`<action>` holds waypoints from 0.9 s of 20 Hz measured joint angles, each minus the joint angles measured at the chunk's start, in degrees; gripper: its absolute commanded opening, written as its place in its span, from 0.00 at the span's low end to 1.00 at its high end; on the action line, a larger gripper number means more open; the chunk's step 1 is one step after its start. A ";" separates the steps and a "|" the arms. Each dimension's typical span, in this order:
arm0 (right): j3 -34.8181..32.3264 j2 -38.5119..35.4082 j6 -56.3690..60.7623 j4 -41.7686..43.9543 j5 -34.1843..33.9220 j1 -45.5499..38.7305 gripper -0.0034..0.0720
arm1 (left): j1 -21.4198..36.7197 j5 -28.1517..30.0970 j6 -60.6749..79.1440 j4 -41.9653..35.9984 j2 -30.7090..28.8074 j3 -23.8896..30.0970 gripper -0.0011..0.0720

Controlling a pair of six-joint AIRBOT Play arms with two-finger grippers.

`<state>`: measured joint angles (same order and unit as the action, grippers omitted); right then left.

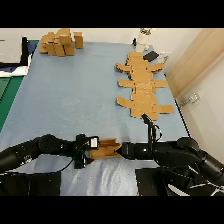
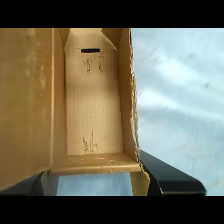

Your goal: Fold the box.

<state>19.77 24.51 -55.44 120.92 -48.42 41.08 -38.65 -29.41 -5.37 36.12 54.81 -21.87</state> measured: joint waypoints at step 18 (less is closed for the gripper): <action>0.00 4.00 -1.11 -0.11 7.96 0.00 0.06 | 4.79 -5.29 5.42 -1.53 -0.09 2.43 0.82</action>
